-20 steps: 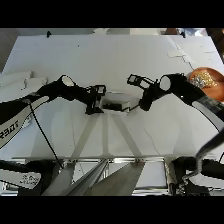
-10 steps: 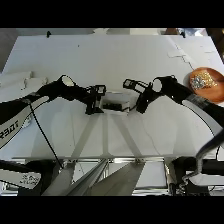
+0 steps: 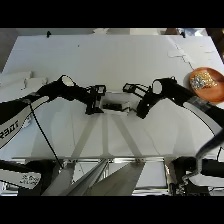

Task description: Fold the box and place the chain.

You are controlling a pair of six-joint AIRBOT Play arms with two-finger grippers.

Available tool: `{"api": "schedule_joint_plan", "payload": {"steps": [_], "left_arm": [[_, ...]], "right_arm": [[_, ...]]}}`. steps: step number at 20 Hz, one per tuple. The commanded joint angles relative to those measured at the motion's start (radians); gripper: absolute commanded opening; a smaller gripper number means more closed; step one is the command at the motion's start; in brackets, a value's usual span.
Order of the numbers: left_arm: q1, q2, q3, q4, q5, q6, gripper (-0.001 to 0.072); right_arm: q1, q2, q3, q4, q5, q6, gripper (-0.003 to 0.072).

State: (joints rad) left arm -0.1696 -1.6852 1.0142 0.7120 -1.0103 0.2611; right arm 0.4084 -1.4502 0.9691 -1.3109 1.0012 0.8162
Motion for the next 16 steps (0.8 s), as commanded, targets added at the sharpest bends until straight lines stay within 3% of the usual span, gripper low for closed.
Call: {"api": "schedule_joint_plan", "payload": {"steps": [1, 8, 16], "left_arm": [[0.0, -0.001, 0.001, 0.0, 0.0, 0.0, 0.0486], [0.0, -0.001, 0.001, 0.0, 0.0, 0.0, 0.0486], [0.0, -0.001, 0.001, 0.0, 0.0, 0.0, 0.0486]], "right_arm": [[0.0, 0.092, 0.002, 0.025, -0.023, 0.026, 0.001], [0.062, 0.218, 0.006, 0.251, -0.077, -0.017, 0.001], [0.16, 0.217, 0.01, 0.274, -0.187, -0.011, 0.0009]]}}
